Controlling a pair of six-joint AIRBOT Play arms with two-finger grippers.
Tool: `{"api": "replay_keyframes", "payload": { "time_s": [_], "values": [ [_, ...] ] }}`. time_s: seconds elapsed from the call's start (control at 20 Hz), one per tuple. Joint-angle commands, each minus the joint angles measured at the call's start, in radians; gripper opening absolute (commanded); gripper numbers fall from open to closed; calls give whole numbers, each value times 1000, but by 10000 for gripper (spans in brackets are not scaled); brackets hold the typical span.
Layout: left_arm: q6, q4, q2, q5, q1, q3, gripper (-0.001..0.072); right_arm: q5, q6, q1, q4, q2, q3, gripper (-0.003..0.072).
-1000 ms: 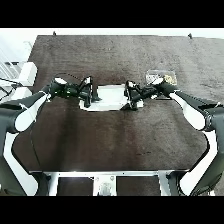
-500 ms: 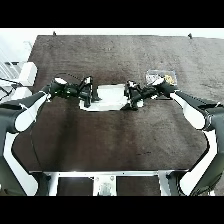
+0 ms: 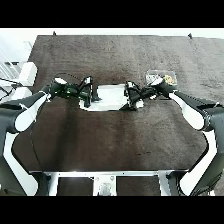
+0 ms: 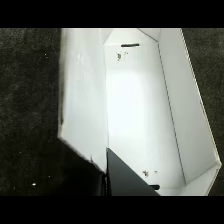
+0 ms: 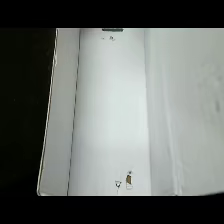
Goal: Fold the box and place the chain.
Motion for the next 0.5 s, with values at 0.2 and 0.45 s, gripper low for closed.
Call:
{"api": "replay_keyframes", "payload": {
  "time_s": [0.2, 0.45],
  "values": [
    [0, 1, -1, 0, 1, 0, 21, -6, 2, -3, -16, -2, 2, 616],
    [0, 1, -1, 0, 1, 0, 21, -6, 2, -3, -16, -2, 2, 616]
  ]
}}
